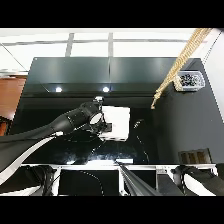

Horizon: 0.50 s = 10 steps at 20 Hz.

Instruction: Fold the box and place the chain.

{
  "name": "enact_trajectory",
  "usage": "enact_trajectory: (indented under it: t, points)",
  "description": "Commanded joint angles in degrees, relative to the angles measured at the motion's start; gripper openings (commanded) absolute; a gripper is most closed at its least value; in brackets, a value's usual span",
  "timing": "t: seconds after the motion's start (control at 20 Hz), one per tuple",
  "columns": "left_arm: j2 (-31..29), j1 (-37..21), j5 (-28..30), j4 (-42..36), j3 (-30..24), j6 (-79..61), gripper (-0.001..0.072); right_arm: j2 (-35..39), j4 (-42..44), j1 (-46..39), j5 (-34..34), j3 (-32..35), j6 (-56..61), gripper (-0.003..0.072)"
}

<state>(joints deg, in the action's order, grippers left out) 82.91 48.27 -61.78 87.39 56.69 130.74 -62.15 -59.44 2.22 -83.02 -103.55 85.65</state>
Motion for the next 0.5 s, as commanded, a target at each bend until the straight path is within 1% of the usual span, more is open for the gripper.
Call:
enact_trajectory:
  t: [0.0, 0.25, 0.45]
  points:
    - [0.0, 0.0, 0.0, 0.0, 0.0, 0.0, 0.0029, 0.2, -0.6, 7.8, -3.3, 2.6, -1.7, 0.0038]
    - [0.0, 0.0, 0.0, 0.0, 0.0, 0.0, 0.0029, 0.1, -0.4, 17.2, -5.2, 3.3, -1.7, 0.0038]
    - [0.0, 0.0, 0.0, 0.0, 0.0, 0.0, 0.0029, 0.1, 1.4, 21.3, -7.3, 3.3, -1.7, 0.0037]
